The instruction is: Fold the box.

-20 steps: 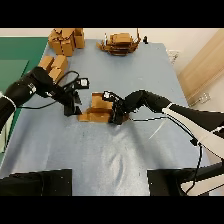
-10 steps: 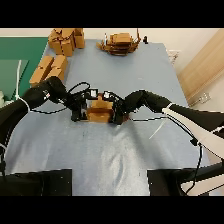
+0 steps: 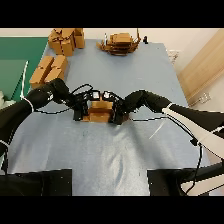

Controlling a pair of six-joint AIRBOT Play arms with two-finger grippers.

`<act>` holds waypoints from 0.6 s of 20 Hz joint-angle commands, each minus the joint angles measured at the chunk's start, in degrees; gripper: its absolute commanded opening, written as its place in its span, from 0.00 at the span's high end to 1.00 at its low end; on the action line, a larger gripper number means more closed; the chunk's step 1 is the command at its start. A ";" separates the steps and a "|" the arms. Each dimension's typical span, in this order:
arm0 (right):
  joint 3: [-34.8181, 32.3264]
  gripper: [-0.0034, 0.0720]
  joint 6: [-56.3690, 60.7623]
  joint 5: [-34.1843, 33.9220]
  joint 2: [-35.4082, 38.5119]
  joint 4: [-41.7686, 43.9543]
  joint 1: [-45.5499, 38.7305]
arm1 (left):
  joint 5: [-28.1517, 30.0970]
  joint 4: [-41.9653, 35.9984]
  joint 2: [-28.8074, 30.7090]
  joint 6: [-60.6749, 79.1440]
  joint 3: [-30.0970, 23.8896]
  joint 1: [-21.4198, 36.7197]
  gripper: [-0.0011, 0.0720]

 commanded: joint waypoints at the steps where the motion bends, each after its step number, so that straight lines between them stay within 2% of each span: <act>1: -0.04 0.75 0.02 0.04 -0.02 0.04 -0.02 | 0.59 -1.03 -0.24 0.00 0.00 -1.86 0.74; 12: -0.04 0.75 0.02 -0.04 -0.02 0.04 -0.02 | 2.34 -4.57 -0.24 -0.02 0.00 -3.89 0.74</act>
